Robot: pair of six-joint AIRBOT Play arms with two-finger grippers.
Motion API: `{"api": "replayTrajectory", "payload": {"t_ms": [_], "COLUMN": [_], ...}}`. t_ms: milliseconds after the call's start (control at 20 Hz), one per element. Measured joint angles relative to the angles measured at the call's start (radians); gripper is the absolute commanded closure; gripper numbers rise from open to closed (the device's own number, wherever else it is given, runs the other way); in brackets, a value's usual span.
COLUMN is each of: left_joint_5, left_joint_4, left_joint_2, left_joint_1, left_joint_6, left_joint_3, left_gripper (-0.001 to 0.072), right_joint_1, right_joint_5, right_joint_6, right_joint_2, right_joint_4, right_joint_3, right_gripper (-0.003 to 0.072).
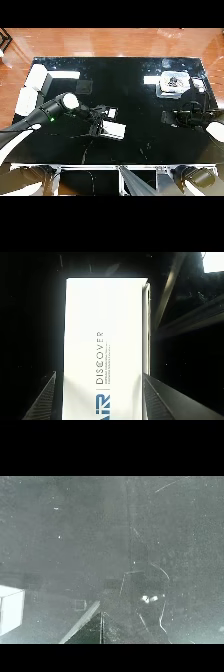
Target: Fold the box and place the chain.
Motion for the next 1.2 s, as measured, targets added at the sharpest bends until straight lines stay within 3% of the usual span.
{"api": "replayTrajectory", "payload": {"t_ms": [1200], "left_joint_5": [-0.019], "left_joint_4": [0.000], "left_joint_2": [-0.005], "left_joint_1": [0.000], "left_joint_6": [-0.007], "left_joint_3": [0.000], "left_gripper": [0.0070], "right_joint_1": [0.000], "right_joint_5": [-0.002], "right_joint_6": [0.000], "right_joint_2": [0.000], "right_joint_4": [0.000], "right_joint_3": [0.000], "right_gripper": [0.0669]}}
